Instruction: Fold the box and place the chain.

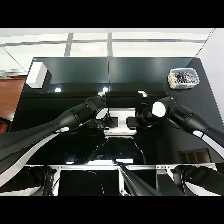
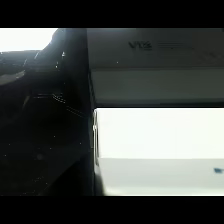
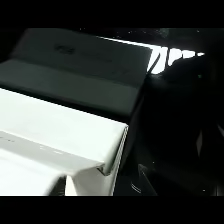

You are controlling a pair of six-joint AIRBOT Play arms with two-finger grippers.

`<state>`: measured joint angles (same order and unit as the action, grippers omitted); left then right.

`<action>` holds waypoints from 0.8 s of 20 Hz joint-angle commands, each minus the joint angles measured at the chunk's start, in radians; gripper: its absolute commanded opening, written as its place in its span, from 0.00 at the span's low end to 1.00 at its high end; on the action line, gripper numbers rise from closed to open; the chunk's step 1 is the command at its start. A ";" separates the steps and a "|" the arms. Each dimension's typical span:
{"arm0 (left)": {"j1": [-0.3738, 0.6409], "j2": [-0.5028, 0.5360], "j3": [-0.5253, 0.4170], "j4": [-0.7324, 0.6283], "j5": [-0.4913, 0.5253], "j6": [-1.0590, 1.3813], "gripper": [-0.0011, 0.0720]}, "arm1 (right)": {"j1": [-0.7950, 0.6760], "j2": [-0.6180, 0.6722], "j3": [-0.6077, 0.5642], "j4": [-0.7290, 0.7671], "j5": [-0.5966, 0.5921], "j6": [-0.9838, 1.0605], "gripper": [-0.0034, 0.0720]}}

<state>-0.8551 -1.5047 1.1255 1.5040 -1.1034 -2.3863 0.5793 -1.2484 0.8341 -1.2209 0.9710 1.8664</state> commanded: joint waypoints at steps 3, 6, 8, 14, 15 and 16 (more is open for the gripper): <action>0.000 0.001 0.001 0.001 0.000 0.000 0.05 | 0.053 -0.005 0.003 -0.080 -0.012 0.115 0.49; 0.000 0.001 0.001 0.000 -0.001 0.000 0.05 | 0.053 -0.007 0.003 -0.094 -0.003 0.146 0.46; 0.000 0.001 0.001 0.001 -0.001 0.000 0.05 | 0.061 -0.025 0.015 -0.101 0.001 0.172 0.46; 0.000 0.001 0.001 0.001 -0.001 0.000 0.05 | 0.121 -0.140 0.148 -0.225 0.119 0.261 0.45; 0.000 0.001 0.001 0.001 -0.001 0.000 0.05 | 0.121 -0.140 0.148 -0.224 0.119 0.273 0.45; 0.000 0.001 0.001 0.001 -0.001 0.000 0.05 | 0.121 -0.140 0.148 -0.224 0.120 0.274 0.45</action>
